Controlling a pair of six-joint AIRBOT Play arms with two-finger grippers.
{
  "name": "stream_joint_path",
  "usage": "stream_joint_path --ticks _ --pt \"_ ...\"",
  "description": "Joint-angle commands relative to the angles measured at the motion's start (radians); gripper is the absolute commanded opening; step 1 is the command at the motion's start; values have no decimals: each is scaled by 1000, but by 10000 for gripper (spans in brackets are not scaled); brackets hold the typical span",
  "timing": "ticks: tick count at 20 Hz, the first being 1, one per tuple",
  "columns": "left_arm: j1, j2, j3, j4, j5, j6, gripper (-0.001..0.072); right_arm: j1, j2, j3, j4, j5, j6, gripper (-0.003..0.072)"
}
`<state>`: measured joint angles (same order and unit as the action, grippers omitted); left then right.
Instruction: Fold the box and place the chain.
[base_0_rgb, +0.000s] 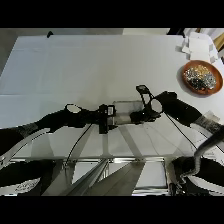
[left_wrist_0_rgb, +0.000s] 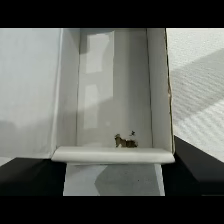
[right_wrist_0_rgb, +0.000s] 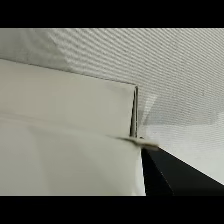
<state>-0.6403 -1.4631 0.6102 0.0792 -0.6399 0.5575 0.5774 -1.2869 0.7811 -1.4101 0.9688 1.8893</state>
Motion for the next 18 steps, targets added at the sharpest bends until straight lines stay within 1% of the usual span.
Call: stream_joint_path --ticks 1,11,12,13,14,15,16,18 --pt "1 1 1 0 0 0 135 1 -1 1 0 -16 26 469" --pt "1 1 1 0 0 0 135 1 -50 1 -9 -24 49 459" --pt "1 1 1 0 0 0 135 1 -50 1 -20 -24 49 428" --pt "1 1 1 0 0 0 135 1 -50 1 -30 -24 49 377" --pt "1 1 1 0 0 0 135 1 -50 1 -33 -23 49 351" --pt "1 1 1 0 0 0 135 1 -50 1 -34 -24 49 299" --pt "1 1 1 0 0 0 135 1 -50 1 -34 -24 49 265" --pt "1 1 1 0 0 0 135 1 -50 1 -33 -27 49 240"
